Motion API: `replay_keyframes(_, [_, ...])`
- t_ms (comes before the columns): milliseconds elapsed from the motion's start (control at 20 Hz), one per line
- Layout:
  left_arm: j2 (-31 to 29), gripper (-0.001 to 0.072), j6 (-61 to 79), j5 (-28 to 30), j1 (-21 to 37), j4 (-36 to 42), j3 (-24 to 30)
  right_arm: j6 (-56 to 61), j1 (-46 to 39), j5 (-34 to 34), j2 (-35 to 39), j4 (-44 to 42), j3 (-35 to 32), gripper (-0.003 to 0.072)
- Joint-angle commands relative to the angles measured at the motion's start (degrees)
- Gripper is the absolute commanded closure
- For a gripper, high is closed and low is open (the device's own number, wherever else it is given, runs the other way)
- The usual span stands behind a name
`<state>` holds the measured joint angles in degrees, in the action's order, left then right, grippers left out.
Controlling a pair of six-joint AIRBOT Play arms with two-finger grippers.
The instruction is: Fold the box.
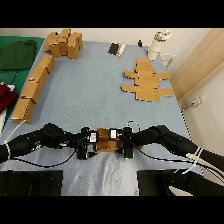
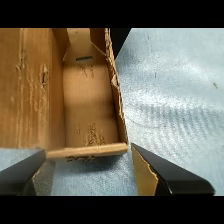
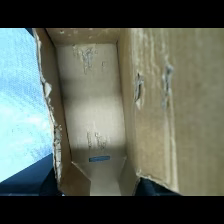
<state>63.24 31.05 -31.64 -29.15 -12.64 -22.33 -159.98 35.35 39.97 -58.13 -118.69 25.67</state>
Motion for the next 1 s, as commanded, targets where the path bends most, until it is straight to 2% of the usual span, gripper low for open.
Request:
replay_keyframes(0, [0.3, -0.0003, -0.9, 4.2, -2.1, 0.9, -0.1, 0.0, 0.0, 0.0, 0.0, 0.0, 0.0, 0.0182])
replay_keyframes(600, [2.5, 0.0, -2.0, 4.9, -3.7, 0.9, -2.3, 0.0, 0.0, 0.0, 0.0, 0.0, 0.0, 0.0182])
replay_keyframes(700, [2.5, 0.0134, -2.2, 5.0, -3.7, 0.9, -2.4, 0.0, 0.0, 0.0, 0.0, 0.0, 0.0, 0.0182])
replay_keyframes(750, [2.5, 0.0172, -2.3, 5.0, -3.7, 0.9, -2.4, 0.0, 0.0, 0.0, 0.0, 0.0, 0.0, 0.0182])
replay_keyframes(950, [2.5, 0.0178, -2.4, 5.1, -3.7, 0.9, -2.4, 0.0, 0.0, 0.0, 0.0, 0.0, 0.0, 0.0182])
